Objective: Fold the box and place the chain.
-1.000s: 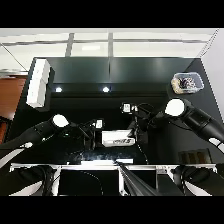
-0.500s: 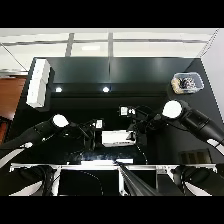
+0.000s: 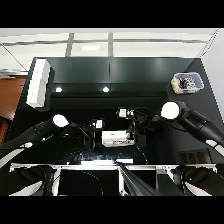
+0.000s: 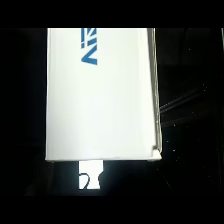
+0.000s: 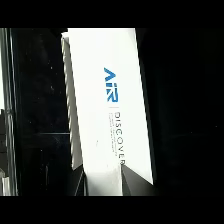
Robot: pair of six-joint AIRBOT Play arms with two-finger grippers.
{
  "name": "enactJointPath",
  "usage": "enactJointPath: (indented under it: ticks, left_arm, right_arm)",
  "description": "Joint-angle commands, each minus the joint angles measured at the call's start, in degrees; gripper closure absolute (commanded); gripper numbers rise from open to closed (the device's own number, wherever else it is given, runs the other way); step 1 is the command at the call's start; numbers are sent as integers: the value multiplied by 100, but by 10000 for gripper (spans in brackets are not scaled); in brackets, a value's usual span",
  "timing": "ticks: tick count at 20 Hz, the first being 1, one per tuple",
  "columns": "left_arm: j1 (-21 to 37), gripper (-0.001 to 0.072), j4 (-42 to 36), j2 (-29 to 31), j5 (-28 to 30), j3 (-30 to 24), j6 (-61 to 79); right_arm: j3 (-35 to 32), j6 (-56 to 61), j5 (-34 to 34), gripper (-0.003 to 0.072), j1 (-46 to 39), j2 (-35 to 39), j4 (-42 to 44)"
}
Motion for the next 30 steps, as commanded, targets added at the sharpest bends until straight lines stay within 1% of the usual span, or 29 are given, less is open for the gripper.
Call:
enactJointPath:
  ticks: [1,7,8,9,18,25,30]
  left_arm:
    - [-4,310,-2,-4,4,0,-2]
    - [-4,310,-2,-4,4,0,-2]
    - [-4,310,-2,-4,4,0,-4]
    - [-4,310,-2,-4,2,0,-4]
    - [-4,310,-2,-4,-2,0,-2]
    - [-4,310,-2,-4,-4,0,-2]
    - [-2,310,0,-4,-114,0,-2]
  right_arm:
    - [2,39,28,447,13,-2,-28]
    - [2,98,50,444,13,-4,-35]
    - [2,101,50,420,13,-4,-35]
    - [2,101,48,419,13,-4,-35]
    - [-157,120,109,419,13,-2,-114]
    - [-157,122,105,418,13,-2,-96]
    - [-164,284,105,419,13,-4,-103]
